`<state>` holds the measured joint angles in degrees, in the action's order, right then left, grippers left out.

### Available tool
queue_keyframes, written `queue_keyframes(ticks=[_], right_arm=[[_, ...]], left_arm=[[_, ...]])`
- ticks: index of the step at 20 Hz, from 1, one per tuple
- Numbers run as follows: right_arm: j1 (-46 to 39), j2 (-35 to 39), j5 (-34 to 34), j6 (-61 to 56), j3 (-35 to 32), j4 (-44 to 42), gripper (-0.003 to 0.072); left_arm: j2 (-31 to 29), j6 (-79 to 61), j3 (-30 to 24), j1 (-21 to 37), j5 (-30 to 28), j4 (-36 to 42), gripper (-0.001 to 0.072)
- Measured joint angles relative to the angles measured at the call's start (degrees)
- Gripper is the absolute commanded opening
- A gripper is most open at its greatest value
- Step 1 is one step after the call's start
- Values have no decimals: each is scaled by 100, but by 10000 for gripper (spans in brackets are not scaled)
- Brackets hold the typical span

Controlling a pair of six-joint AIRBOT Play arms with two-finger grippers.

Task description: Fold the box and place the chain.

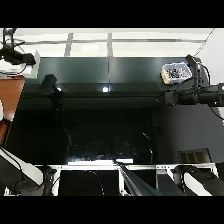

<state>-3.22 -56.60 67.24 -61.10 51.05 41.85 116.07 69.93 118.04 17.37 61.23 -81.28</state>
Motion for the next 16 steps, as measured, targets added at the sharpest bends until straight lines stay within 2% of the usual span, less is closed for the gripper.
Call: queue_keyframes(ticks=[2, 3, 4, 5, 9, 10, 11, 12, 14, 16], right_arm=[[70, 0, -114, -2, 0, 0, 22], [103, 0, -190, -2, 0, 2, 22], [129, 0, -247, -2, 0, 4, 22], [144, 0, -293, 0, 0, 7, 22], [179, 0, -393, 0, 0, 13, 22], [184, 0, -398, 0, 0, 11, 22], [186, 0, -402, 0, 0, 11, 22], [190, 0, -426, 0, 0, 13, 22], [190, 0, -483, 20, 0, 42, 23], [190, -2, -649, 68, 0, 166, 22]], left_arm=[[267, 42, 55, 122, 33, 238, 334], [378, 59, 70, 160, 37, 358, 370], [459, 68, 79, 186, 66, 479, 565], [507, 81, 92, 205, 72, 579, 716], [238, 173, 114, 249, 79, 774, 704], [46, 212, 118, 249, 85, 802, 583], [-205, 284, 118, 249, 133, 809, 225], [-463, 391, 118, 249, 232, 835, 36], [-1036, 634, 74, 243, 588, 1019, 25], [-1650, 800, -210, 155, 1080, 1370, 25]])
